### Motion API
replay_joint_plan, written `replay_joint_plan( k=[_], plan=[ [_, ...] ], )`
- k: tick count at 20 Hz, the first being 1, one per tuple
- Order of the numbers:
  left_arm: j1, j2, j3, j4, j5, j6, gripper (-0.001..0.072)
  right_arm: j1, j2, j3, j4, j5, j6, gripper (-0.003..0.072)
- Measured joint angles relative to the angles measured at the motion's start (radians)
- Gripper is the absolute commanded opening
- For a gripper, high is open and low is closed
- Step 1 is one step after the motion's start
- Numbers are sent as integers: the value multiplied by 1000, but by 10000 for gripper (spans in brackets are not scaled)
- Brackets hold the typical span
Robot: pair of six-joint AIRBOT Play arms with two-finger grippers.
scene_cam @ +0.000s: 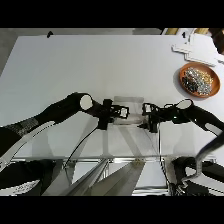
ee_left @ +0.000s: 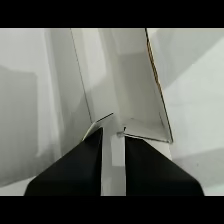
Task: Fold the box and place the chain.
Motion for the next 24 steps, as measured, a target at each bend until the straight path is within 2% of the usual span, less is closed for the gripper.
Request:
replay_joint_plan(
  k=[2,3,6,9,10,11,15,16,21,24],
  plan=[
    [-10,-13,0,-15,14,0,164,0,0,0,0,0,-1,401],
    [-15,-17,0,-23,21,0,214,0,0,0,0,0,-1,401],
    [-26,-24,0,-55,30,-4,508,0,0,0,-1,0,-3,401],
    [-32,-26,0,-69,28,-5,509,0,0,0,-1,0,-3,401],
    [-33,-27,0,-72,26,-4,482,0,0,0,-1,0,-3,401],
    [-34,-27,0,-74,20,-4,425,0,0,0,-1,0,-3,401],
    [-29,10,0,-60,-31,-79,104,0,0,0,-1,2,-2,401],
    [-23,34,0,-42,-53,-127,4,0,0,0,0,2,-1,401],
    [45,183,0,87,-172,-501,2,0,0,0,1,1,0,401],
    [113,249,-21,150,-199,-792,2,0,0,0,1,1,0,401]
  ],
)
